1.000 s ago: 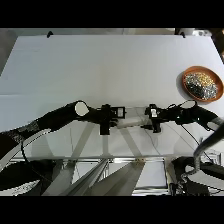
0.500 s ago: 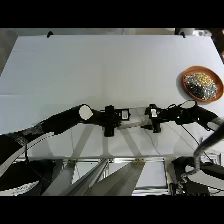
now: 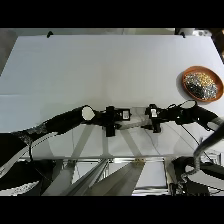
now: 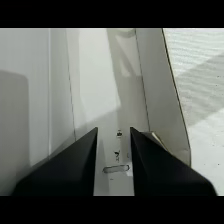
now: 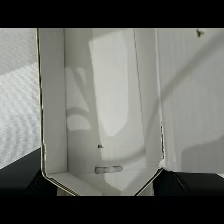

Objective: Fold the box and place the chain.

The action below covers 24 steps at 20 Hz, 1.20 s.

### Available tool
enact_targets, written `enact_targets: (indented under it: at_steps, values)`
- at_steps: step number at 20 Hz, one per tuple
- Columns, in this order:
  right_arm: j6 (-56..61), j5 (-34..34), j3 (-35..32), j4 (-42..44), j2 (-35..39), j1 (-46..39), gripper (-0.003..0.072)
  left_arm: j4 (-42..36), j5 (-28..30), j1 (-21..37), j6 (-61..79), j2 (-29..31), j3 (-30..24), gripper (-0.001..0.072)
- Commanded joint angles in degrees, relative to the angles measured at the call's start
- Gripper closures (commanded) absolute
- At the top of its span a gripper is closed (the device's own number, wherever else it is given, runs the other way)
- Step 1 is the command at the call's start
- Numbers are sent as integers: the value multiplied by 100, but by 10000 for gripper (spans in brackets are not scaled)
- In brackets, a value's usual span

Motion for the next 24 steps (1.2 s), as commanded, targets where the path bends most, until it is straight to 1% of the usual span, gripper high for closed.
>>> enact_targets:
  at_steps: [1,2,3,5,8,9,11,12,14,17,20,22,24]
  values:
    - [0,0,0,0,4,4,229,28,57,-15,11,-13,-2,401]
    - [0,0,0,0,2,4,229,28,79,-26,11,-13,-2,401]
    - [0,0,0,0,2,4,229,28,79,-26,11,-13,-2,383]
    - [0,0,0,0,2,4,229,28,79,-26,9,-11,-2,255]
    - [0,0,0,0,2,4,229,28,68,-26,-20,42,-2,263]
    - [0,0,0,0,2,4,229,28,37,-24,-37,129,-2,359]
    - [0,0,0,0,2,4,229,37,-109,-7,-59,431,-2,621]
    - [0,0,0,0,2,4,229,48,-203,24,-232,612,-4,703]
    - [0,2,0,0,2,4,229,186,-391,114,-1034,1001,-4,703]
    - [0,0,0,0,2,4,229,892,-710,413,-2494,1604,-4,704]
    - [0,0,0,0,2,4,229,1572,-1036,918,-3897,2295,-4,704]
    - [0,0,0,0,2,4,229,2081,-1390,1305,-4822,2752,-7,705]
    - [0,0,0,0,2,4,229,2472,-1829,1729,-5792,3051,-94,704]
